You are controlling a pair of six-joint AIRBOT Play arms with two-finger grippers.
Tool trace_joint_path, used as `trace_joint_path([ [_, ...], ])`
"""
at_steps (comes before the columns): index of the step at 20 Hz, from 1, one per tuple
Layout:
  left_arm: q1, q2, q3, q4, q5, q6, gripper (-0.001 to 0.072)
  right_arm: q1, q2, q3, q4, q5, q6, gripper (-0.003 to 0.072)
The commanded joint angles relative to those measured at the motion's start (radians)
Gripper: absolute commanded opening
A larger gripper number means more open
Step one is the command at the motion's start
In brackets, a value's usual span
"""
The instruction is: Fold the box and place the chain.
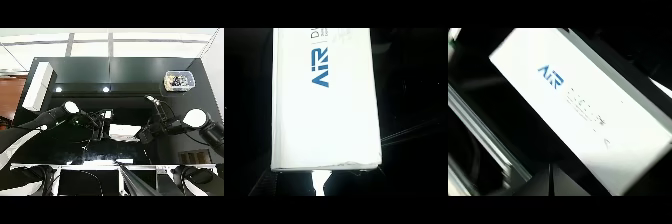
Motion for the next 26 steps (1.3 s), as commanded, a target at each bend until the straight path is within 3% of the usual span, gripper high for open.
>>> trace_joint_path([
  [1, 0.0, 0.0, 0.0, 0.0, 0.0, 0.0, 0.0425, -0.024, 0.001, -0.076, 0.285, -0.137, 0.069, 0.0004],
  [6, 0.0, 0.0, 0.0, 0.0, 0.0, 0.0, 0.0425, -0.024, -0.019, -0.114, 0.328, -0.191, 0.091, 0.0005],
  [14, 0.0, 0.0, 0.0, 0.0, 0.0, 0.0, 0.0425, -0.024, -0.151, -0.147, 0.314, -0.211, 0.094, 0.0006],
  [26, 0.0, 0.0, 0.0, 0.0, 0.0, 0.0, 0.0425, -0.024, -0.152, -0.147, 0.274, -0.244, 0.095, 0.0006],
])
